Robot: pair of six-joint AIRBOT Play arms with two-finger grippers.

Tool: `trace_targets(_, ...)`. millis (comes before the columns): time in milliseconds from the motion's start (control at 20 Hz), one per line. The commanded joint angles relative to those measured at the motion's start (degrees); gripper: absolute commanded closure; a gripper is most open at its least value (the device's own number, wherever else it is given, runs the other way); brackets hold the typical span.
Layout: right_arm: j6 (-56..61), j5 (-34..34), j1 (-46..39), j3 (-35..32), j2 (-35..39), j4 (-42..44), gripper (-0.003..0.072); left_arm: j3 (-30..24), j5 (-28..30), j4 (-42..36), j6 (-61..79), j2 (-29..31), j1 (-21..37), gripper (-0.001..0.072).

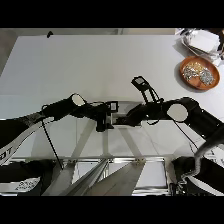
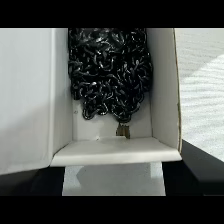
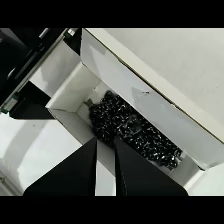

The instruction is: Fold the box and place the chain.

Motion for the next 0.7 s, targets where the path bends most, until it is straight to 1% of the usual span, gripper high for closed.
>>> trace_targets(0,-0.02,0.9,0.07,0.15,-0.59,-0.02,0.0499,0.02,0.0,0.0,0.02,0.04,0.02,0.0438)
trace_targets(50,-0.07,2.4,0.0,1.2,-0.55,-0.37,0.0461,0.0,0.0,0.0,0.02,0.04,0.02,0.0438)
trace_targets(100,-0.07,4.55,0.0,3.21,-0.55,-1.77,0.0462,0.02,0.0,0.0,0.02,0.04,0.02,0.0438)
trace_targets(200,-0.02,8.9,0.0,9.4,-0.55,-6.27,0.0463,0.0,0.0,0.0,0.02,0.04,0.02,0.0438)
trace_targets(300,-0.02,10.34,-0.5,15.93,-0.61,-11.5,0.0467,0.0,0.0,0.0,0.02,0.04,0.02,0.0438)
trace_targets(350,-0.13,10.45,-1.99,18.49,-0.85,-12.33,0.0472,0.0,0.0,0.0,0.02,0.04,0.02,0.0438)
trace_targets(400,-1.92,10.97,-4.15,20.22,-1.4,-11.82,0.0518,0.0,0.0,0.0,0.02,0.04,0.02,0.0438)
trace_targets(500,-7.34,13.29,-8.66,22.71,-4.04,-10.8,0.0524,0.02,0.0,0.0,0.02,0.04,0.02,0.0438)
trace_targets(650,-20.35,14.16,-13.79,23.3,-9.38,-3.21,0.0519,0.02,0.0,0.0,0.02,0.04,0.02,0.0438)
